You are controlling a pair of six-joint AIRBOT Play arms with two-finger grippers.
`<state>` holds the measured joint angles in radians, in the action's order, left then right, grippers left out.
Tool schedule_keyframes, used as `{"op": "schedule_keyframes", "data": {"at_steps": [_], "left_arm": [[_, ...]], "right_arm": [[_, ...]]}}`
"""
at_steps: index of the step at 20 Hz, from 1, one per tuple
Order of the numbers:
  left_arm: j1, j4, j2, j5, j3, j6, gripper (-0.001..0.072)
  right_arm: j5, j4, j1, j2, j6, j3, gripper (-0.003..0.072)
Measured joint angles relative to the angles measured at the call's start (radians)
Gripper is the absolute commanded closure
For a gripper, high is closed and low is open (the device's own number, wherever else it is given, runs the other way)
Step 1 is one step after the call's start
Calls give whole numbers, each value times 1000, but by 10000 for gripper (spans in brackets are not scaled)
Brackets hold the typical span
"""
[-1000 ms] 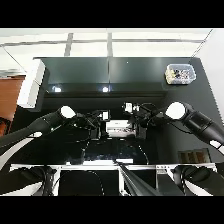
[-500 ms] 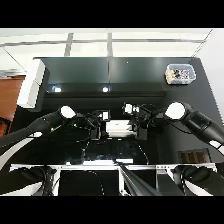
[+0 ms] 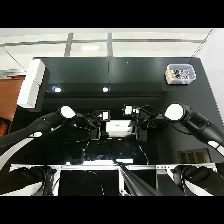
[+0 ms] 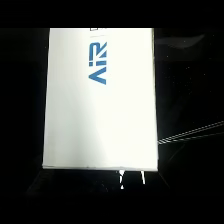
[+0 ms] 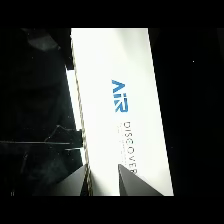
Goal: Fold the box and place the chain.
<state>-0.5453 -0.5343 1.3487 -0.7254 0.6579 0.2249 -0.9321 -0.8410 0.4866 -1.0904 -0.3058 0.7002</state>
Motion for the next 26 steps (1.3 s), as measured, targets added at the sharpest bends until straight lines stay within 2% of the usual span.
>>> {"op": "schedule_keyframes", "data": {"at_steps": [4,5,6,12,16,18,22,26], "left_arm": [[0,0,0,0,0,-2,339],[0,0,0,0,0,-2,339],[0,0,0,0,0,-2,339],[0,0,0,0,0,0,339],[0,0,0,0,0,0,339],[0,0,0,0,0,0,339],[0,0,0,0,0,0,339],[0,0,0,0,0,0,339]], "right_arm": [[5,-1,-4,43,-138,27,463],[1,0,-10,59,-202,32,524],[-5,0,-18,71,-270,35,673],[-61,3,-43,98,-547,30,671],[-7,17,-45,97,-818,17,672],[20,70,-45,83,-929,3,672],[47,192,-45,19,-1031,-16,671],[45,234,-45,-57,-1062,-29,671]]}}
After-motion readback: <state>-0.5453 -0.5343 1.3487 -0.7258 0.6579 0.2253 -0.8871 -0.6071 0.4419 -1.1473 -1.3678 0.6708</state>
